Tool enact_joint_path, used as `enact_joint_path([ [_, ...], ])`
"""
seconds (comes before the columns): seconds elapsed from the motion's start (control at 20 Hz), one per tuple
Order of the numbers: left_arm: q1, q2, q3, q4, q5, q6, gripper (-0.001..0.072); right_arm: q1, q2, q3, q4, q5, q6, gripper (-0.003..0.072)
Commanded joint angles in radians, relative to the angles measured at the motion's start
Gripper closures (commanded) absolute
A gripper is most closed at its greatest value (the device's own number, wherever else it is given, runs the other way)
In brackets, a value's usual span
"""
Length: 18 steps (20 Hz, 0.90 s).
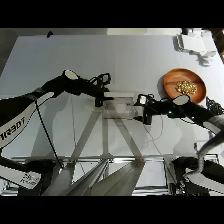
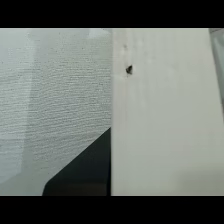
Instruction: Fold the box and place the chain.
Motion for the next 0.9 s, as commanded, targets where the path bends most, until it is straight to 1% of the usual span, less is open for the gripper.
enact_joint_path([
  [0.0,-0.001,-0.001,0.0,0.0,0.0,0.0,0.0703,0.001,0.003,0.0,0.012,-0.003,0.069,-0.0006],
  [0.15,-0.001,-0.001,0.0,0.0,0.0,0.0,0.0703,0.001,0.003,0.0,0.012,-0.003,0.174,-0.0006],
  [0.35,-0.001,-0.001,0.0,0.0,0.0,0.0,0.0703,0.001,0.002,0.025,0.011,-0.003,0.253,-0.0005],
  [0.55,-0.001,-0.001,0.0,0.0,0.0,0.0,0.0703,0.001,-0.005,0.075,0.011,-0.032,0.251,-0.0004],
  [0.65,-0.001,-0.001,0.0,0.0,0.0,0.0,0.0703,0.001,-0.019,0.076,0.009,-0.067,0.24,0.0003],
  [0.7,-0.001,-0.001,0.0,0.0,0.0,0.0,0.0703,0.001,-0.026,0.076,0.008,-0.077,0.225,0.0022],
  [0.85,-0.001,-0.001,0.0,0.0,0.0,0.0,0.0703,0.001,-0.058,0.079,0.008,-0.063,-0.005,0.0027],
])
